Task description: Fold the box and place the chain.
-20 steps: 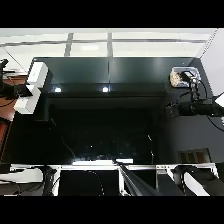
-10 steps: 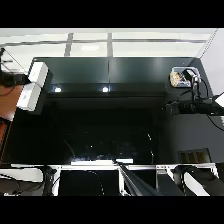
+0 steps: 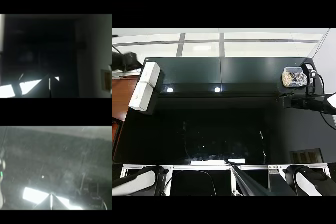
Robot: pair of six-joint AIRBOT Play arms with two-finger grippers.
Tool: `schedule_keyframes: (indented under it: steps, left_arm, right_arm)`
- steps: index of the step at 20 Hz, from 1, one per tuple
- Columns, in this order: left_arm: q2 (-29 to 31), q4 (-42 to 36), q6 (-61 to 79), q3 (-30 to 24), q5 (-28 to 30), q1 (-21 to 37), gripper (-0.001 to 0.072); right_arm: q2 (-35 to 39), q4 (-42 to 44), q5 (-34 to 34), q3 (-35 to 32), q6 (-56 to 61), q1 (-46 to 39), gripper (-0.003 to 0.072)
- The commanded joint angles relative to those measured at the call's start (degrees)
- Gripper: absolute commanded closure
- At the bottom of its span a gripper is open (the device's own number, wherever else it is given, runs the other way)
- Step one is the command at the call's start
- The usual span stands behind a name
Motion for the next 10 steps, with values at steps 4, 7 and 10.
schedule_keyframes:
  steps: [4, 7, 10]
  left_arm:
    - [30.5, 0.0, -0.9, -43.3, 26.2, -13.0, 0.0687]
    - [38.1, -0.2, -0.9, -52.9, 28.3, -13.1, 0.0686]
    - [40.5, 0.0, -0.9, -54.4, 28.1, -13.1, 0.0685]
  right_arm:
    - [0.0, 0.2, -2.4, 0.0, 0.0, 0.0, 0.0671]
    - [0.0, 0.2, -2.4, 0.0, 0.0, 0.0, 0.0671]
    - [0.0, 0.2, -2.4, 0.0, 0.0, 0.0, 0.0671]
